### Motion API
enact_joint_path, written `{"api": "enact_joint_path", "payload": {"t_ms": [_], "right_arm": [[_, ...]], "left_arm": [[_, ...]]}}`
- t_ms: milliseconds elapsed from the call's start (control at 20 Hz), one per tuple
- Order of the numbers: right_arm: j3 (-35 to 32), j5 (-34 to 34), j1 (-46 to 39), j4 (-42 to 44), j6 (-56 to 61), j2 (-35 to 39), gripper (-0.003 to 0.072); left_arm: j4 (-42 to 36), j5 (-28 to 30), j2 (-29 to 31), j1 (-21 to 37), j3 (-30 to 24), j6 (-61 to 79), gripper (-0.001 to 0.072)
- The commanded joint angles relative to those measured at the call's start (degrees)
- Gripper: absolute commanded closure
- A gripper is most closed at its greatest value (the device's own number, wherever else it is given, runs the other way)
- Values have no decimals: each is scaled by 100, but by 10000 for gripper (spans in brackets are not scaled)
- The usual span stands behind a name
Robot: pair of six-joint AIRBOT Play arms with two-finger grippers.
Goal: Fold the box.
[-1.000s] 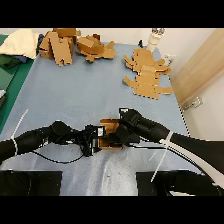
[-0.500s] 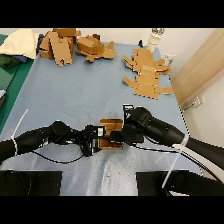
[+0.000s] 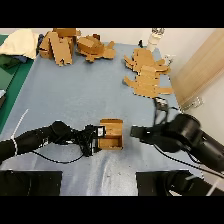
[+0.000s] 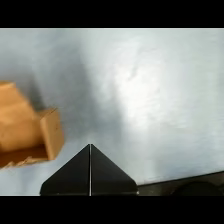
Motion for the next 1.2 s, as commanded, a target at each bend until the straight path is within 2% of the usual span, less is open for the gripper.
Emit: {"api": "enact_joint_path", "payload": {"t_ms": [0, 100, 150, 250, 300, 350, 400, 500, 650, 750, 900, 1150], "right_arm": [[-940, 1040, -811, -157, 170, 702, 688], [-1309, 2310, -1703, 682, -745, 483, 689], [-1360, 2949, -2243, 1467, -1491, 212, 689], [-1292, 3674, -3182, 3685, -3617, -466, 689], [-1209, 3639, -3571, 4981, -4885, -890, 689], [-1086, 3403, -3842, 5949, -5993, -1322, 689], [-935, 3082, -3998, 6485, -6673, -1720, 688], [-525, 2341, -4074, 6970, -7779, -2516, 690], [17, 728, -4068, 7895, -9696, -3462, 690], [131, -48, -4068, 8330, -10459, -3683, 690], [127, -1320, -4011, 8542, -11263, -3681, 690], [116, -1272, -3495, 8120, -11366, -3322, 689]], "left_arm": [[2, -2, 4, -2, 0, 2, 225], [2, 2, 4, 0, 0, 2, 225], [2, 7, 4, 0, 0, 2, 225], [2, 4, 4, 0, 0, 2, 225], [2, 2, 4, -2, 0, 2, 225], [2, 2, 4, 0, 0, 2, 225], [2, 4, 4, 0, 0, 2, 225], [2, 9, 4, 0, 0, 2, 225], [2, 7, 4, 0, 0, 2, 225], [2, 7, 4, 0, 0, 2, 225], [2, 7, 4, 0, 0, 2, 225], [2, -7, 4, -2, 0, 4, 225]]}}
